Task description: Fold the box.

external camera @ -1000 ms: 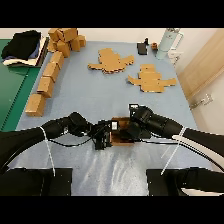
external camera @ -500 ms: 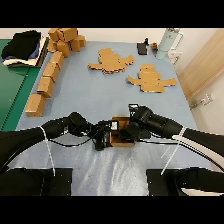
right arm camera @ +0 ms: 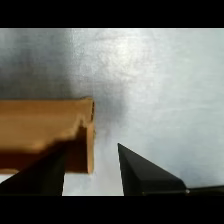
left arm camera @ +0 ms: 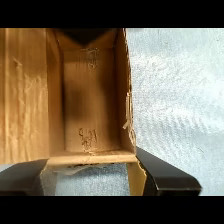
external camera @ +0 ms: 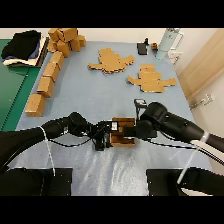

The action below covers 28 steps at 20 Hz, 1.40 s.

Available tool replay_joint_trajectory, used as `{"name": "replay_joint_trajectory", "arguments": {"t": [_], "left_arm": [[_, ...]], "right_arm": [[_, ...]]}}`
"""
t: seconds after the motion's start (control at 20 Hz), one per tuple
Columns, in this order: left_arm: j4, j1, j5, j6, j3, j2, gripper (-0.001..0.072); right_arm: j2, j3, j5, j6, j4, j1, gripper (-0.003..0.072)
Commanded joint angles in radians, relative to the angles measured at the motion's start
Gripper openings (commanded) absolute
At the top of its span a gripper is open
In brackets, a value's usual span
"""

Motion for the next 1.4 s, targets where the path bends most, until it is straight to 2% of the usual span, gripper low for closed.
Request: {"name": "replay_joint_trajectory", "arguments": {"t": [0.0,0.05,0.1,0.2,0.25,0.35,0.4,0.5,0.55,0.65,0.75,0.85,1.0,1.15,1.35], "left_arm": [[0.001,0.001,0.000,0.000,0.000,0.000,0.0249],[0.001,0.001,0.000,0.000,0.000,0.000,0.0249],[0.001,0.001,0.000,0.000,0.000,0.000,0.0249],[0.001,0.001,0.000,0.000,0.000,0.000,0.0249],[0.001,0.001,0.000,0.000,0.000,0.000,0.0249],[0.001,0.001,0.000,0.000,0.000,0.000,0.0249],[0.001,0.001,0.000,0.000,0.000,0.000,0.0249],[0.001,0.001,0.000,0.000,0.000,0.000,0.0249],[0.001,0.001,0.000,0.000,0.000,0.000,0.0249],[0.001,0.001,0.000,0.000,0.000,0.000,0.0250],[0.001,0.001,0.000,0.000,0.000,0.000,0.0249],[0.001,0.001,0.000,0.000,0.000,0.000,0.0249],[0.001,0.001,0.000,0.000,0.000,0.000,0.0249],[0.001,0.001,0.000,0.000,0.001,0.000,0.0249],[0.001,0.000,0.000,0.000,0.001,0.000,0.0249]], "right_arm": [[0.119,0.001,-0.101,0.001,0.000,-0.001,0.0491],[0.164,0.001,-0.122,0.002,-0.001,-0.006,0.0488],[0.203,0.000,-0.142,0.001,-0.006,-0.016,0.0453],[0.256,-0.017,-0.182,0.000,-0.108,-0.061,0.0118],[0.261,-0.032,-0.186,-0.019,-0.162,-0.117,0.0005],[0.226,-0.039,-0.099,-0.212,-0.134,-0.287,0.0004],[0.190,-0.034,-0.013,-0.344,-0.043,-0.384,0.0004],[0.080,-0.020,0.160,-0.684,0.278,-0.587,0.0003],[0.008,-0.006,0.207,-0.895,0.488,-0.677,0.0003],[-0.146,0.048,0.176,-1.209,0.873,-0.793,0.0003],[-0.282,0.119,0.045,-1.361,1.070,-0.816,0.0003],[-0.344,0.150,-0.070,-1.454,1.097,-0.770,0.0003],[-0.311,0.122,-0.084,-1.543,1.051,-0.658,0.0003],[-0.187,0.028,-0.002,-1.575,0.952,-0.521,0.0003],[0.028,-0.152,0.212,-1.575,0.782,-0.353,0.0003]]}}
